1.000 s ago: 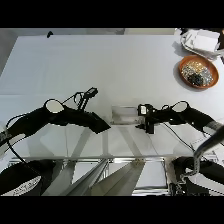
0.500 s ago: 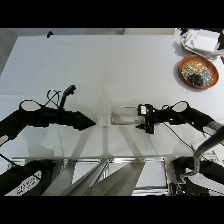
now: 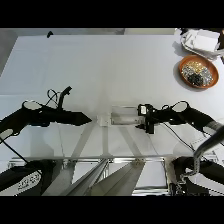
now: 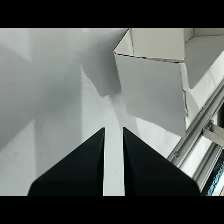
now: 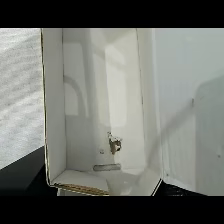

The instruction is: Fold the box and place the chain.

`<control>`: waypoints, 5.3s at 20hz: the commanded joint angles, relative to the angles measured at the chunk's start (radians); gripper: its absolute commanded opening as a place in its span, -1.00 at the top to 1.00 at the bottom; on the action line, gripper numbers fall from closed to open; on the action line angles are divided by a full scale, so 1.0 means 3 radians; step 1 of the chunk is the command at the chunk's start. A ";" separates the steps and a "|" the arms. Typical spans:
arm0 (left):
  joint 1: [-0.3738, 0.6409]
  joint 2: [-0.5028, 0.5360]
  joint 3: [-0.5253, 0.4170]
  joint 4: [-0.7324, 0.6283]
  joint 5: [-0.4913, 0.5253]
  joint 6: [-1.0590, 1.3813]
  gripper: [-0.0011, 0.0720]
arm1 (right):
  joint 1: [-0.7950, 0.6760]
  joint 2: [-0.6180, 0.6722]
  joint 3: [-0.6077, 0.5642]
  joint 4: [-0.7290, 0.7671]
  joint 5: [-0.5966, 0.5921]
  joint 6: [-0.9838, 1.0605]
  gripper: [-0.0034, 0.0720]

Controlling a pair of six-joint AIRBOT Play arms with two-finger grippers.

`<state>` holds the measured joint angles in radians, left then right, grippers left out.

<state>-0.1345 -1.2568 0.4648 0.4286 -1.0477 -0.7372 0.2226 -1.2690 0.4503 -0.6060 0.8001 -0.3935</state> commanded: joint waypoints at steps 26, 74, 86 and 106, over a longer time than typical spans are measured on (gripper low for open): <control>-0.1064 -0.0496 0.0699 -0.0329 0.0300 -0.0072 -0.43 | -0.0001 0.0003 -0.0001 0.0001 0.0001 0.0000 0.13; -0.2485 -0.1500 0.2780 0.3075 -0.0575 -0.4906 0.13 | -0.0001 0.0003 -0.0001 0.0001 0.0003 0.0000 0.13; -0.2529 -0.1583 0.2780 0.3049 -0.0487 -0.5263 0.92 | -0.0001 0.0003 -0.0001 0.0001 0.0001 0.0000 0.13; -0.2366 -0.1448 0.2780 0.2873 -0.0749 -0.4869 0.67 | -0.0001 0.0003 -0.0001 0.0001 0.0001 0.0000 0.13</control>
<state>-0.8665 -1.7157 1.2968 1.3079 -1.2121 -2.2677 0.2218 -1.2686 0.4503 -0.6060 0.8001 -0.3943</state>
